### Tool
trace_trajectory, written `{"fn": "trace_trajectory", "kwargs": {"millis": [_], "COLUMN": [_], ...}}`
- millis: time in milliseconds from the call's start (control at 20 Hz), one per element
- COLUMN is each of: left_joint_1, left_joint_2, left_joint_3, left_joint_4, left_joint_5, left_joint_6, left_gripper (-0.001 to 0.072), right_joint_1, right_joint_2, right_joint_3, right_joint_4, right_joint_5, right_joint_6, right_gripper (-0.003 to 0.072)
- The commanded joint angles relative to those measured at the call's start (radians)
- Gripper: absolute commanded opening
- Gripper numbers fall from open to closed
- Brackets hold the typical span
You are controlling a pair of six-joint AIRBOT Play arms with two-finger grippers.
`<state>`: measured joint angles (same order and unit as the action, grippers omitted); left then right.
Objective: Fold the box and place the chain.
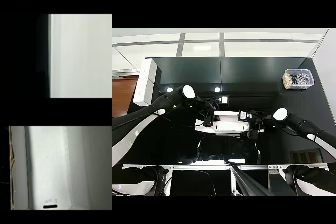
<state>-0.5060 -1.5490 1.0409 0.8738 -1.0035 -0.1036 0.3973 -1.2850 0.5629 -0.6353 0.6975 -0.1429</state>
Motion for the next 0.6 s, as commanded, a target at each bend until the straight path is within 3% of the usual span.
{"fn": "trace_trajectory", "kwargs": {"millis": [0, 50, 150, 200, 300, 350, 400, 550], "left_joint_1": [0.000, 0.000, 0.001, 0.002, 0.005, 0.009, 0.016, 0.050], "left_joint_2": [0.000, 0.000, 0.001, 0.002, 0.010, 0.019, 0.035, 0.119], "left_joint_3": [0.001, 0.001, 0.001, 0.005, 0.028, 0.045, 0.066, 0.096], "left_joint_4": [0.000, 0.000, 0.001, 0.008, 0.024, 0.044, 0.080, 0.260], "left_joint_5": [0.001, 0.000, 0.000, -0.003, -0.034, -0.056, -0.081, -0.154], "left_joint_6": [0.001, 0.001, 0.001, -0.002, -0.046, -0.106, -0.179, -0.384], "left_gripper": [0.0026, 0.0027, 0.0031, 0.0113, 0.0464, 0.0550, 0.0581, 0.0581], "right_joint_1": [0.002, 0.002, 0.002, 0.002, 0.002, 0.002, 0.002, 0.002], "right_joint_2": [-0.002, -0.002, -0.002, -0.002, -0.002, -0.002, -0.002, -0.002], "right_joint_3": [0.002, 0.002, 0.002, 0.002, 0.002, 0.002, 0.002, 0.002], "right_joint_4": [-0.012, -0.012, -0.012, -0.012, -0.012, -0.012, -0.012, -0.012], "right_joint_5": [-0.002, -0.002, -0.003, -0.003, -0.003, -0.003, -0.003, -0.003], "right_joint_6": [0.010, 0.010, 0.010, 0.010, 0.010, 0.010, 0.010, 0.010], "right_gripper": [0.0596, 0.0584, 0.0480, 0.0479, 0.0479, 0.0479, 0.0479, 0.0479]}}
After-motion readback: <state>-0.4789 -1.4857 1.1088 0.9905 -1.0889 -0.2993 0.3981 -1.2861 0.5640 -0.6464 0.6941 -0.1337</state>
